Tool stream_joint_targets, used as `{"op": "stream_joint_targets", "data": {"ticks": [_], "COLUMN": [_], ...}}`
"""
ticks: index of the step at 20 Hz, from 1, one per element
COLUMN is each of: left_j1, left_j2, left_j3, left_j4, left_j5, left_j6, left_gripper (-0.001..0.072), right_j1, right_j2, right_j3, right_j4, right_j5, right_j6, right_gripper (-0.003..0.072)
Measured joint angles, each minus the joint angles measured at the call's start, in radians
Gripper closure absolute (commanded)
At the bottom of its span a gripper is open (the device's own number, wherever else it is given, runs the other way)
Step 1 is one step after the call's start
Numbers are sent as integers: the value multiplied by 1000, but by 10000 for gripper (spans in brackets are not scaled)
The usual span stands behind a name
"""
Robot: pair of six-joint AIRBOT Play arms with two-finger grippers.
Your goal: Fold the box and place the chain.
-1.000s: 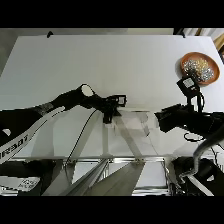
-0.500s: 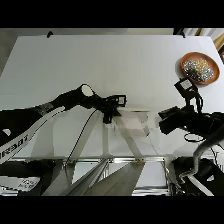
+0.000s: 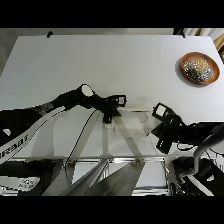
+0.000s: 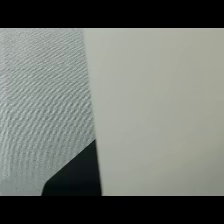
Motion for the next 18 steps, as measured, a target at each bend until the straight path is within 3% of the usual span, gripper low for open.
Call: {"op": "stream_joint_targets", "data": {"ticks": [1,2,3,7,12,18], "left_j1": [0,0,0,0,0,0], "left_j2": [0,0,0,0,0,0], "left_j3": [0,0,0,0,0,0], "left_j4": [0,0,0,0,0,0], "left_j5": [0,0,0,0,0,0], "left_j6": [0,0,0,0,0,0], "left_gripper": [698,698,698,698,698,698], "right_j1": [0,0,0,48,146,172], "right_j2": [5,12,19,40,47,19], "right_j3": [-24,-49,-71,-158,-245,-282], "right_j4": [8,6,0,-24,-55,-110], "right_j5": [-1,-6,-19,-112,-343,-455], "right_j6": [-34,-68,-98,-247,-357,-386], "right_gripper": [518,171,-15,-17,-6,-7]}}
